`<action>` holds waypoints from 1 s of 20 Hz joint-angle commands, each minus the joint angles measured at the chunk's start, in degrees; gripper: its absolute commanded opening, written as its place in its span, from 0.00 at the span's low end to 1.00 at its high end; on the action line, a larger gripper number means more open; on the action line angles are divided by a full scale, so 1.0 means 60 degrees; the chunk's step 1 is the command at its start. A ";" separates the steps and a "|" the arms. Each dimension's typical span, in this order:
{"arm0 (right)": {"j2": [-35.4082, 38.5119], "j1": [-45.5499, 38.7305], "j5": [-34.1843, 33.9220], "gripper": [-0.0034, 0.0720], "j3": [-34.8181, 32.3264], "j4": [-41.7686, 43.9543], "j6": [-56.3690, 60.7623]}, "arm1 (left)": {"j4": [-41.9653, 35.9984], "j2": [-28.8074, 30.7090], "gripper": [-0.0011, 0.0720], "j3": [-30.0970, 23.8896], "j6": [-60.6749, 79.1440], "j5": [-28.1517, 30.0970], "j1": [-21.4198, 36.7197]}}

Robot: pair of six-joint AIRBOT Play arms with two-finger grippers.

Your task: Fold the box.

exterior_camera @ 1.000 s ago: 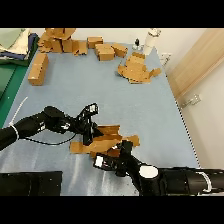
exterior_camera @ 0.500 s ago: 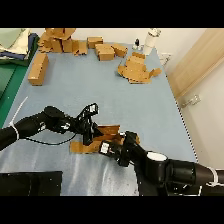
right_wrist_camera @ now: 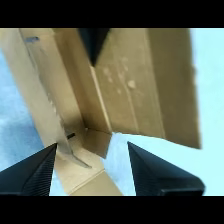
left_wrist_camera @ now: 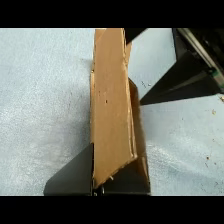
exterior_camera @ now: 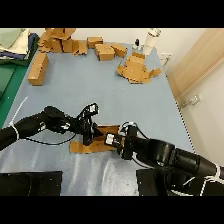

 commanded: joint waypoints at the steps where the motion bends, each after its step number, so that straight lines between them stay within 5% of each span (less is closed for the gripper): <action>1: -0.0058 -0.1727 0.0605 1.00 -0.0004 0.3508 -0.4284 | 0.0000 0.0007 0.03 0.0004 0.0004 0.0000 -0.0004; 4: -0.0546 -0.3971 0.0113 1.00 0.0007 0.7989 -0.9282 | 0.0000 0.0004 0.03 0.0004 0.0004 0.0000 0.0000; 7: -0.1311 -0.5184 -0.0747 1.00 0.0036 0.9919 -1.1785 | 0.0000 0.0004 0.03 0.0004 0.0004 0.0000 0.0000; 13: -0.2914 -0.5118 -0.1024 1.00 0.0703 0.9726 -1.1781 | 0.0000 0.0007 0.03 0.0004 0.0004 0.0000 0.0000; 20: -0.3005 -0.5129 -0.1559 0.99 0.0739 0.9398 -1.1489 | 0.0000 0.0007 0.03 0.0004 0.0004 0.0000 0.0000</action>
